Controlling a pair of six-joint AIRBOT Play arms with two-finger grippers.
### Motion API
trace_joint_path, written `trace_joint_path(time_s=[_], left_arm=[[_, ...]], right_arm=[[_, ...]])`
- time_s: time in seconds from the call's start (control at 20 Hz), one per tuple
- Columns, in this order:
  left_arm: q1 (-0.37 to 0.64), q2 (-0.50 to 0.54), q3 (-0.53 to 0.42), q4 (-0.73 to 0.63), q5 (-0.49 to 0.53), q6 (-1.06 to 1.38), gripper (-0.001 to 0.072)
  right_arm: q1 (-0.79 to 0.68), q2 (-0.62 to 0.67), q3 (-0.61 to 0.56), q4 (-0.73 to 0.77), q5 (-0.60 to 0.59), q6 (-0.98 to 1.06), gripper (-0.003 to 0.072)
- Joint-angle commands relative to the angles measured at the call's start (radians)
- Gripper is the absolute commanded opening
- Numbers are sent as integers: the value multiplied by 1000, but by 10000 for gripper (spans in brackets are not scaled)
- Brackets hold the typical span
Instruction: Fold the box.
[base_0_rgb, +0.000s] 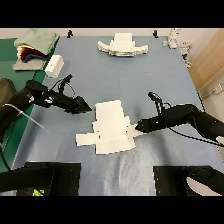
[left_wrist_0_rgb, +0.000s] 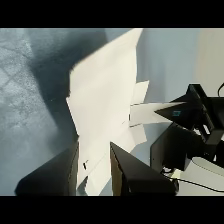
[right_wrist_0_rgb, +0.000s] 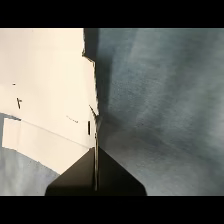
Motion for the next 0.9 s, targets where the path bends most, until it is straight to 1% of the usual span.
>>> trace_joint_path(time_s=[0.0, 0.2, 0.35, 0.5, 0.65, 0.75, 0.85], left_arm=[[-4, -153, 50, -3, -11, 16, 294], [-11, -261, 74, -4, -14, 43, 294], [-64, -307, 110, -4, -58, 98, 294], [-120, -324, 156, -3, -63, 132, 293], [-142, -325, 193, -3, -74, 155, 293], [-146, -330, 194, -2, -106, 172, 292], [-152, -341, 194, -2, -170, 207, 291]], right_arm=[[42, 14, -12, 0, 23, 14, -1], [46, 14, -12, -1, 32, 15, -1], [46, 14, -12, -2, 45, 15, -1], [46, 14, -12, -4, 44, 14, -1], [46, 13, -12, -8, 44, 14, -1], [46, 13, -13, -9, 44, 14, -1], [46, 13, -13, -12, 45, 14, -1]])
